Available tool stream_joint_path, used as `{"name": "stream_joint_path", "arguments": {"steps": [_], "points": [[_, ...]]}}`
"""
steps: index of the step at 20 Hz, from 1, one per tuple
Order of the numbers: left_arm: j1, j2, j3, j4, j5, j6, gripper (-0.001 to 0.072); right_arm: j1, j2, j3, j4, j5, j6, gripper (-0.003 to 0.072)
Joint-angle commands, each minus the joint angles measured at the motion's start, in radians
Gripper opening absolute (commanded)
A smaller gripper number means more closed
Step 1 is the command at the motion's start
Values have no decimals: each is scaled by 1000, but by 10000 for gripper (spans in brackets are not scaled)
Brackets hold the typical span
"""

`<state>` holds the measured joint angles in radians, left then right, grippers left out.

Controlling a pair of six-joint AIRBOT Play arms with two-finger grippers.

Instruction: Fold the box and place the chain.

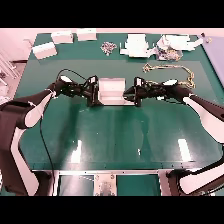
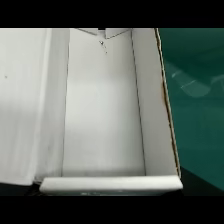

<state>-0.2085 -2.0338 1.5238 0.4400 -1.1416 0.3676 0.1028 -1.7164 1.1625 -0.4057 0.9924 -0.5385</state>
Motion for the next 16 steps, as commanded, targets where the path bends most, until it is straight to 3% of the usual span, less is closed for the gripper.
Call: {"name": "stream_joint_path", "arguments": {"steps": [1,6,11,12,16], "points": [[-2,0,0,0,1,0,630,18,-13,2,22,3,-13,293],[-2,0,0,0,0,0,630,32,-52,6,33,2,-24,311],[-2,0,0,0,0,0,630,36,-69,6,91,2,-84,452],[-2,0,0,0,0,0,630,36,-70,6,93,2,-84,516],[-2,0,0,0,0,0,630,25,-70,6,93,3,-85,556]]}}
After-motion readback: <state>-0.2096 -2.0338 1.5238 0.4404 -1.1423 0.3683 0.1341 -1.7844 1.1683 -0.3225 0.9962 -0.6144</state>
